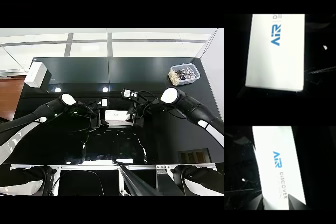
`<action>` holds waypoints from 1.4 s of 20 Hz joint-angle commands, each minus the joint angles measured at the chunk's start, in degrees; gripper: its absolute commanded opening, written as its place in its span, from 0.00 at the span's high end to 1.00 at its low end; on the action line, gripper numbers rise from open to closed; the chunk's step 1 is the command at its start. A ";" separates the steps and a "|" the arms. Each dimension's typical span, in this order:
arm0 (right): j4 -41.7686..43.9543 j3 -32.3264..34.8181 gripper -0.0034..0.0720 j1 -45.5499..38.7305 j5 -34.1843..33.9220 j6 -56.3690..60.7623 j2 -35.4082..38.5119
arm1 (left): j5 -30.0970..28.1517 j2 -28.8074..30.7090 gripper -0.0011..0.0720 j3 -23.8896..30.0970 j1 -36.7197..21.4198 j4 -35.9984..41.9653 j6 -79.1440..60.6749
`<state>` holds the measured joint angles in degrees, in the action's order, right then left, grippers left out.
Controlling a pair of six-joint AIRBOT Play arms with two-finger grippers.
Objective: Fold the box and place the chain.
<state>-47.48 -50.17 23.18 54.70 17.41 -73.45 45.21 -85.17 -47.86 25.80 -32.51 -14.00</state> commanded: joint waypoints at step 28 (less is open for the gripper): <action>13.35 3.96 0.93 -2.21 -0.17 35.78 -1.68 | 0.02 -0.04 0.35 -0.07 -0.02 0.61 0.35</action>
<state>-33.19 -45.67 22.31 51.33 54.87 -77.08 45.34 -85.19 -47.86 25.80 -32.36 -14.06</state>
